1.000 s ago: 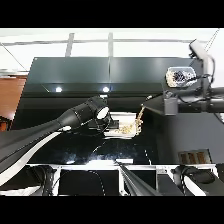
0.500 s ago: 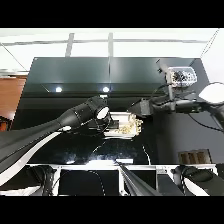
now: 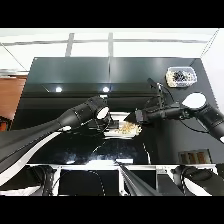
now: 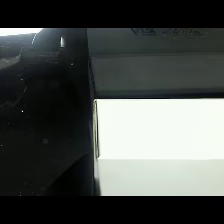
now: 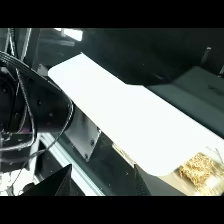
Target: Fold the box and place the chain.
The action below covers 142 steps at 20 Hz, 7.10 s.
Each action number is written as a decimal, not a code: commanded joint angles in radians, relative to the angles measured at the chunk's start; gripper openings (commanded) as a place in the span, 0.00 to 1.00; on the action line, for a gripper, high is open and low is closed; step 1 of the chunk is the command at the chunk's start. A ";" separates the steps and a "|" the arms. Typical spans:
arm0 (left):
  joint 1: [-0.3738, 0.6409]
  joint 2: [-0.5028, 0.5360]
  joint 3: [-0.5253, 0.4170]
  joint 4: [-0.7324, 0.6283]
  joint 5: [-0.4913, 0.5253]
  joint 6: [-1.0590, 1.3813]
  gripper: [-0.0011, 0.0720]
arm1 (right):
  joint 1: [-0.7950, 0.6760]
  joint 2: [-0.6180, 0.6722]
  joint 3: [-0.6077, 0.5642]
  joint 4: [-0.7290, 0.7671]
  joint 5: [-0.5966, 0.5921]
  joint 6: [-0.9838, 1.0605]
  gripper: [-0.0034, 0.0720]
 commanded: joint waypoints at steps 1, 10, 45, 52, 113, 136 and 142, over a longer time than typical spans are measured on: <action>0.000 0.000 0.000 0.000 0.000 0.000 0.06 | -0.138 0.030 -0.005 -0.080 0.145 -0.047 0.65; 0.000 0.000 0.000 0.000 0.002 0.000 0.06 | -0.294 0.164 -0.315 -0.275 -0.214 -0.481 0.71; 0.000 0.000 0.000 0.000 0.000 0.000 0.06 | -0.059 0.215 -0.296 -0.148 -0.419 -0.876 0.06; 0.000 0.000 0.000 0.000 0.000 0.000 0.06 | -0.067 0.319 -0.066 -0.081 -0.016 -0.547 0.06; 0.000 0.000 0.000 0.000 0.002 0.000 0.06 | 0.049 -0.045 -0.353 -0.022 -0.570 -1.283 0.05; 0.000 0.000 0.000 0.000 0.002 0.000 0.06 | -0.029 0.365 0.134 0.137 -0.017 -0.383 0.05; 0.000 0.000 0.000 0.000 0.002 0.000 0.06 | 0.021 0.266 0.042 0.009 -0.019 -0.292 0.07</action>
